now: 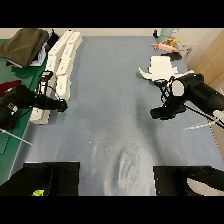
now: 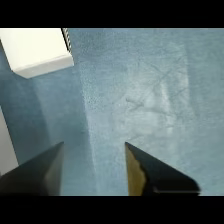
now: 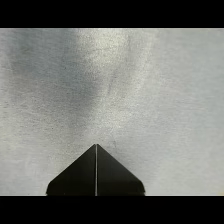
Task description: Fold the box.
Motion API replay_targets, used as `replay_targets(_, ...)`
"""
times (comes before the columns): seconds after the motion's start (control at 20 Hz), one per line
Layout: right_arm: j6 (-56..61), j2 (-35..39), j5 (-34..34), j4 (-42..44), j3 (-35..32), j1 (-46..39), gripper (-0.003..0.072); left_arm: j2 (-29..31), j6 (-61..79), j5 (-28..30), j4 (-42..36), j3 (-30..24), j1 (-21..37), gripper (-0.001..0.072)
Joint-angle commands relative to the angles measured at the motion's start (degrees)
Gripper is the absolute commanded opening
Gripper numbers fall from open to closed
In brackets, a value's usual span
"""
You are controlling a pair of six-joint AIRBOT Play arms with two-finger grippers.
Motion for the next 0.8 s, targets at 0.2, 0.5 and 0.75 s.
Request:
replay_targets(0.2,0.02,-0.02,0.00,0.02,0.04,-0.02,0.0005,4.83,-1.22,-10.29,-20.26,0.79,-0.13,0.0092)
replay_targets(0.5,0.00,-0.02,0.00,0.02,0.04,-0.02,0.0005,4.02,3.54,-10.47,-22.95,0.79,-12.59,0.0017)
replay_targets(0.75,0.00,-0.02,0.00,0.02,0.04,-0.02,0.0005,0.35,3.54,-4.87,-22.95,0.81,-25.29,0.0016)
